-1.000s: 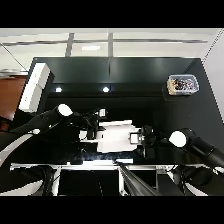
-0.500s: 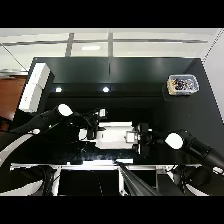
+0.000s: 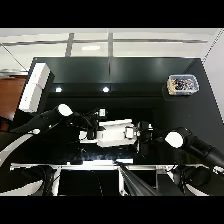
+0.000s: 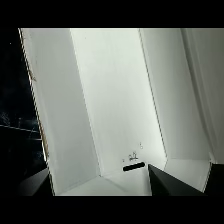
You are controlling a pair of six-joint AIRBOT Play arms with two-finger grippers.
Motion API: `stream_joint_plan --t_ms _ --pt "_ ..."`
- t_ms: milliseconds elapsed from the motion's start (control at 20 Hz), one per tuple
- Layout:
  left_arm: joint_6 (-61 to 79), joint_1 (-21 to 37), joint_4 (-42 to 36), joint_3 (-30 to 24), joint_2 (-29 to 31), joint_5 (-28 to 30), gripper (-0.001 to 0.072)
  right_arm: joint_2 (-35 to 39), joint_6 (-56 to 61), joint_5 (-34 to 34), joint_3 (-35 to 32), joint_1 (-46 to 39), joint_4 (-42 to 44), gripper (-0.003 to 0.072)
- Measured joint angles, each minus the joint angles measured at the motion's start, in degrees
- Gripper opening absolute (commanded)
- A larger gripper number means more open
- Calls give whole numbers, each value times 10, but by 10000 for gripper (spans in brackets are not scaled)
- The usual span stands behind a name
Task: Fold the box and place the chain.
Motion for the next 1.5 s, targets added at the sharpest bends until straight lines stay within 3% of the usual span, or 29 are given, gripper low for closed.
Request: stream_joint_plan --t_ms 500,1150,1500 --pt "0 0 0 0 0 0 29 1 37 -14 31 -31 -5 718" --pt "0 0 0 0 0 0 29 -10 -28 -40 33 -50 61 718" --pt "1 0 0 0 0 0 29 -31 -93 11 33 -73 128 718"
